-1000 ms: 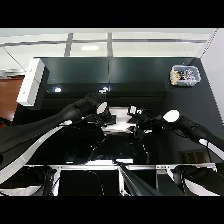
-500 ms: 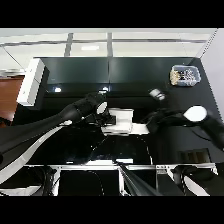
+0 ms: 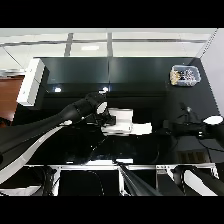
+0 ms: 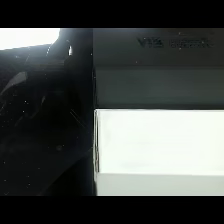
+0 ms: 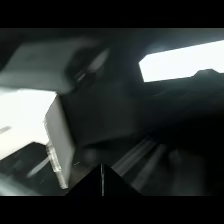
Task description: Fold the box and place the chain.
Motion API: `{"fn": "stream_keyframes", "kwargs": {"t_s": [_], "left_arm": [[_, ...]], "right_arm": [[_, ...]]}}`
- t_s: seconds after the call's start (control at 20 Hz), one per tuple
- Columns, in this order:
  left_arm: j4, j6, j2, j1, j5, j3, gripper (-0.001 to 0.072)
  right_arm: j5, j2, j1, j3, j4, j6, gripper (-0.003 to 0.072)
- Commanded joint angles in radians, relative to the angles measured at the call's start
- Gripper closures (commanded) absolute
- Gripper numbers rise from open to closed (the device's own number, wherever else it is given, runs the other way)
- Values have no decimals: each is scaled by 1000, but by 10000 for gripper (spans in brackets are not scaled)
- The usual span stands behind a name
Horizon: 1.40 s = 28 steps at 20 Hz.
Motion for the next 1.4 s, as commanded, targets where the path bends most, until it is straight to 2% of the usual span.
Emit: {"fn": "stream_keyframes", "kwargs": {"t_s": [0.0,0.15,0.45,0.5,0.55,0.6,0.8,0.85,0.9,1.1,1.15,1.2,1.35], "left_arm": [[0,0,0,0,4,1,686],[0,0,0,0,5,1,686],[0,0,0,0,12,1,686],[0,0,0,0,15,1,686],[0,0,0,0,16,1,686],[-1,0,0,0,18,1,686],[0,0,0,0,19,1,686],[0,0,0,0,19,1,686],[0,0,0,0,19,1,687],[0,0,0,0,19,1,686],[0,0,0,0,20,1,686],[0,0,0,0,22,1,686],[0,0,0,0,24,1,686]], "right_arm": [[-42,-108,127,-26,165,-59,675],[-168,-130,231,-9,255,-114,675],[-92,-130,272,107,257,-158,671],[-76,-130,272,123,259,-157,462],[-56,-130,272,138,261,-157,105],[-35,-130,273,154,261,-157,47],[-35,-130,365,204,255,-95,51],[-44,-130,401,222,248,-75,159],[-58,-130,437,247,219,-34,217],[-89,-130,543,341,26,165,217],[-92,-130,562,356,-8,194,239],[-96,-130,578,369,-41,222,354],[-110,-130,615,390,-153,322,355]]}}
